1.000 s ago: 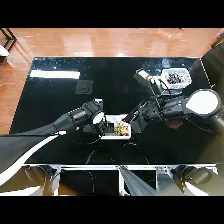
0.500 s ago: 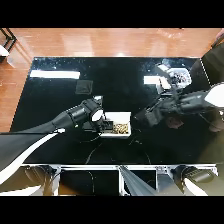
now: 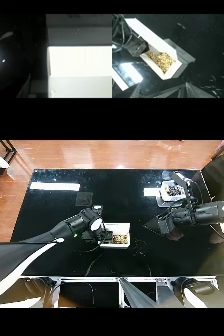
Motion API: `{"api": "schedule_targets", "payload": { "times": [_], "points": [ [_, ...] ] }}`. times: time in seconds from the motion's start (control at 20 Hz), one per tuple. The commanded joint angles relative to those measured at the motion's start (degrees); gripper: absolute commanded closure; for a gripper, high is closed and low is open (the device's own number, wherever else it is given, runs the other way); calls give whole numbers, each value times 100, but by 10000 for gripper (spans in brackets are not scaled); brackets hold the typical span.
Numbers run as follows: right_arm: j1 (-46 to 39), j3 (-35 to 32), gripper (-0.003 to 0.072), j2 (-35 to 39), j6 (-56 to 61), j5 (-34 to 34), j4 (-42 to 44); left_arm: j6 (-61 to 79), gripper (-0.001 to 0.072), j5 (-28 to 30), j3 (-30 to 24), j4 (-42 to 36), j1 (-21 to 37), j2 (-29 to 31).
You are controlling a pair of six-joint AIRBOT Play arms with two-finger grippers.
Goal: Fold the box and place the chain.
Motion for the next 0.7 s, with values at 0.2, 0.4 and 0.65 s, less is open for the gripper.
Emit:
{"api": "schedule_targets", "payload": {
  "times": [0.2,0.4,0.65],
  "points": [
    [-26,11,-21,2,557,-737,-179,1591,86,-1215,354,264,-138,981],
    [391,411,-21,-457,31,-684,-129,1906,72,-1587,-138,518,-24,2723],
    [1513,2039,-22,-2111,101,-688,-1335,3327,72,-885,-1019,-544,1757,3635]
  ]
}}
